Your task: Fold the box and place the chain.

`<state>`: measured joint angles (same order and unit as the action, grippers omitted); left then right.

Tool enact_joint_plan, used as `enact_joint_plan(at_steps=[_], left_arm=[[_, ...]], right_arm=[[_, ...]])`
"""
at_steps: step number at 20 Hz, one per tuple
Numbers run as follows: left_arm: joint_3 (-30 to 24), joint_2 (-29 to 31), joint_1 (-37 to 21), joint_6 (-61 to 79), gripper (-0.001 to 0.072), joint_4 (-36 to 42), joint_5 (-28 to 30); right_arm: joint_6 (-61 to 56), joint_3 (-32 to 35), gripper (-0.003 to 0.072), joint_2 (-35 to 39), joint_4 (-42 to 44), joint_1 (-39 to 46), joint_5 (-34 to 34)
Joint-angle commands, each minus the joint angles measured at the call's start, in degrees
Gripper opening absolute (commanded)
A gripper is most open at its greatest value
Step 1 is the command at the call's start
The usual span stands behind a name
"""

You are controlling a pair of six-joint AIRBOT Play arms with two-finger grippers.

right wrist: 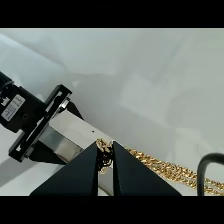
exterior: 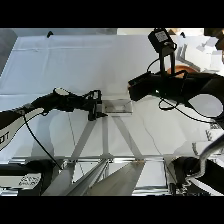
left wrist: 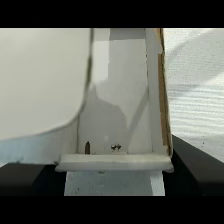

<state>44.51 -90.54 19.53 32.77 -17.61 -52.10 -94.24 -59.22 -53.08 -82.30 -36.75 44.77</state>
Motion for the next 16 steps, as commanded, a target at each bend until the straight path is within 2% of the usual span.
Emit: enact_joint_plan(at_steps=[1, 7, 10, 16], left_arm=[[0.04, 0.02, -0.02, 0.0, 0.0391, 0.0, 0.0], [0.04, 0.02, -0.02, 0.02, 0.0391, 0.0, 0.0], [0.04, 0.02, -0.02, 0.0, 0.0391, 0.0, 0.0], [0.04, 0.02, -0.04, 0.02, 0.0391, 0.0, 0.0]], right_arm=[[2.12, 0.0, 0.0009, -0.15, 0.72, -0.33, 0.04], [12.44, 0.0, 0.0009, -0.15, 7.69, -0.33, 3.52], [13.49, 0.0, 0.0009, -0.76, 7.32, -0.33, 5.49], [15.08, 0.0, 0.0009, -7.78, 7.54, -0.33, 5.38]])
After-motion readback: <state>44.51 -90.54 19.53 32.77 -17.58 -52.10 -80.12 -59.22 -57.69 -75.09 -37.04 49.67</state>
